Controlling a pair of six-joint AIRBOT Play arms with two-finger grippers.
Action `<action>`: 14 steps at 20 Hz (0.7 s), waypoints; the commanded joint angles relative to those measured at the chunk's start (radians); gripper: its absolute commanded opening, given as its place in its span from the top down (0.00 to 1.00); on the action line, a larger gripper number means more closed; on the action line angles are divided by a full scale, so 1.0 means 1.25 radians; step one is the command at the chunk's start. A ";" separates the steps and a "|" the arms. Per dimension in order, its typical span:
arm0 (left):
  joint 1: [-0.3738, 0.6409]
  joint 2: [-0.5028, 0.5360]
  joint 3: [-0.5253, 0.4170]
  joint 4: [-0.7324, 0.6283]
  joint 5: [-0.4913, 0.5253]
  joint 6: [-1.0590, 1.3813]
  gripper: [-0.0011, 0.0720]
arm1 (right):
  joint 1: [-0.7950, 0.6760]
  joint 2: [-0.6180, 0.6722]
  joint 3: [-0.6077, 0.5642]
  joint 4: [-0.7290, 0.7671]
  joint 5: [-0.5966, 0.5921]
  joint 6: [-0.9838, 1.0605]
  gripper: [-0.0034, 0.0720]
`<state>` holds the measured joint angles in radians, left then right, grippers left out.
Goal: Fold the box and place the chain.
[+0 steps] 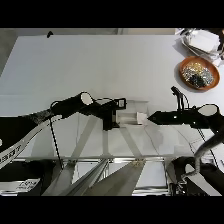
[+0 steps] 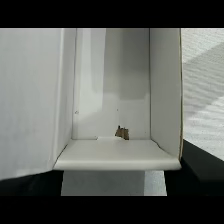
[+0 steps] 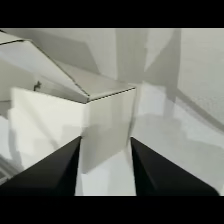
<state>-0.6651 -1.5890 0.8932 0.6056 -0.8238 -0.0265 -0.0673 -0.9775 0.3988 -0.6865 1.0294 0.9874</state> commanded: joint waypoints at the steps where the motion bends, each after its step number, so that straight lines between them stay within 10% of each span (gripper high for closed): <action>1: 0.001 0.001 0.000 0.000 0.000 0.000 0.56 | 0.025 0.004 0.000 0.010 0.016 -0.002 0.39; 14: 0.001 0.001 0.000 0.000 -0.002 0.000 0.56 | 0.233 -0.002 0.107 -0.254 -0.115 0.280 0.38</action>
<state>-0.6651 -1.5890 0.8928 0.6056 -0.8253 -0.0265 0.1661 -0.9771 0.4984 -0.9306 0.9169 1.2144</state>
